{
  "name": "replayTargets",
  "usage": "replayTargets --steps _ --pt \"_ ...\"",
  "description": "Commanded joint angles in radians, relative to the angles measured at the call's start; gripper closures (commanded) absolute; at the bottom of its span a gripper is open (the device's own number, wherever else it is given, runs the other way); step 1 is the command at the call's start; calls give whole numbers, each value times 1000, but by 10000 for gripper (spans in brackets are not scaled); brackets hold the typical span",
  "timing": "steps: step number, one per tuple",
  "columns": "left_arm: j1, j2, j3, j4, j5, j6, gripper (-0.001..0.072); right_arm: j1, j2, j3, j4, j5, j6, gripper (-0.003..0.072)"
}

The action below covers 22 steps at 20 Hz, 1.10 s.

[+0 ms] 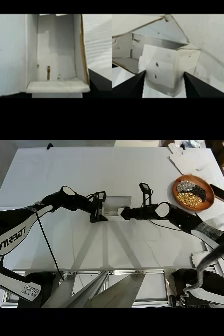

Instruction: Fold the box and place the chain.

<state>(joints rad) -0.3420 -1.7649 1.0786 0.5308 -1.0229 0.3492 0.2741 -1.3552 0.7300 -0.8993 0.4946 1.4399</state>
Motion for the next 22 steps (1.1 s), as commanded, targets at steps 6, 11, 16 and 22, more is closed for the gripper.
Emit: replayTargets --steps 6,11,16,22 --pt "-1 0 0 2 -6 2 433 6 72 3 -88 -11 56 156" --pt "-1 0 0 2 -6 2 433 6 74 3 -96 -11 82 156" --pt "-1 0 0 2 -6 2 433 7 73 3 -103 14 82 154" --pt "-1 0 0 2 -6 2 433 7 51 3 -201 36 180 155"
